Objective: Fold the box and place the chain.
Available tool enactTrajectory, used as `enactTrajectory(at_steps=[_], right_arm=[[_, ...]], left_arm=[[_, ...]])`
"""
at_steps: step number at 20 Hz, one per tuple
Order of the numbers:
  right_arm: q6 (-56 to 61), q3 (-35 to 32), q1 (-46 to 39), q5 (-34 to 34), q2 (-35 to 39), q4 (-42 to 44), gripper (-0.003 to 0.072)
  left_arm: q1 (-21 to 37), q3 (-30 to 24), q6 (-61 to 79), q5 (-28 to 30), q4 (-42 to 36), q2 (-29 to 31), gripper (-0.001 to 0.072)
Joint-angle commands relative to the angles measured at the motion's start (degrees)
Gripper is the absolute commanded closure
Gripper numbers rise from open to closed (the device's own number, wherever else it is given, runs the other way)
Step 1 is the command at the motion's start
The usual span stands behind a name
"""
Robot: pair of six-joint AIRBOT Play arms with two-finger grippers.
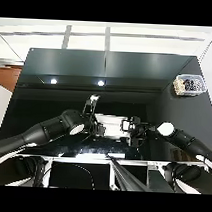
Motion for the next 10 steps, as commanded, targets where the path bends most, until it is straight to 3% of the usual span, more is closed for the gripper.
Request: enactTrajectory(at_steps=[1,5,6,8,10], right_arm=[[0.00,-0.02,0.04,0.02,-0.04,-0.02,0.0114],[0.00,-0.02,0.04,0.02,-0.04,-0.02,0.0114],[0.00,-0.02,0.02,0.02,-0.04,-0.02,0.0114],[0.00,-0.02,0.04,0.02,-0.04,-0.02,0.0114],[0.00,-0.02,0.04,0.02,-0.04,-0.02,0.0114]], left_arm=[[-0.96,3.87,-3.76,-2.86,2.82,-3.61,0.0219],[-0.96,5.95,-4.02,-7.50,2.05,-5.31,0.0224],[-0.96,5.92,-4.11,-7.96,2.05,-5.31,0.0252],[-0.96,5.90,-4.22,-7.19,1.92,-5.51,0.0416],[-0.96,5.90,-4.39,-6.05,1.36,-5.99,0.0427]])
